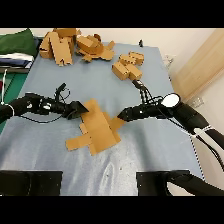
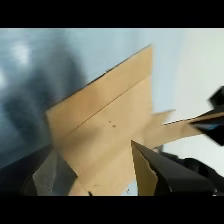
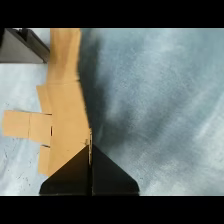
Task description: Fold the box.
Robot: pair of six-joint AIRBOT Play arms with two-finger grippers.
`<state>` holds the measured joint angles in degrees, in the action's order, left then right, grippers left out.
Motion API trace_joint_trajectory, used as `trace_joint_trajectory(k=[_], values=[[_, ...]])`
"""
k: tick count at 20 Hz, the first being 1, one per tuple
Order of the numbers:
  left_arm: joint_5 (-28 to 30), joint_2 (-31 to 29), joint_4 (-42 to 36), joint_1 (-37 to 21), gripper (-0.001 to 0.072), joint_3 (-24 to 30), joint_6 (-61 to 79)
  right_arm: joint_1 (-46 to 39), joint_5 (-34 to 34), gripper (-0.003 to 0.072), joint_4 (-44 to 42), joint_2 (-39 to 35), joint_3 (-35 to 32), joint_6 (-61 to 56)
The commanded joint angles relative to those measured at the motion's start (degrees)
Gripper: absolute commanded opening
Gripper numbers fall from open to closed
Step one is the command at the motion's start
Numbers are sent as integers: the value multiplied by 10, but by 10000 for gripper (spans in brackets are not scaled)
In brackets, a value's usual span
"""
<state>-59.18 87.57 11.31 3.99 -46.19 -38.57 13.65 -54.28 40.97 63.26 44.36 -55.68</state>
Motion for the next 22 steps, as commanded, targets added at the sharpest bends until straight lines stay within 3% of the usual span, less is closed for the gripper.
trace_joint_trajectory(k=[1,5,6,7,8,13,22], values=[[-52,3,-25,0,700,-1,37,0,7,0,0,0,-12,-1],[-85,4,-25,0,700,0,63,0,30,-1,-5,0,-14,-5],[-90,5,-25,0,656,0,67,0,38,0,-5,0,-14,-5],[-95,6,-23,2,515,0,76,0,43,0,-5,0,-14,-10],[-100,9,-23,7,483,0,90,0,49,0,-5,0,-14,-14],[-95,20,-28,34,483,0,125,0,53,0,-8,0,-14,-16],[-30,20,-51,34,484,-1,140,0,42,0,-4,0,-23,-23]])
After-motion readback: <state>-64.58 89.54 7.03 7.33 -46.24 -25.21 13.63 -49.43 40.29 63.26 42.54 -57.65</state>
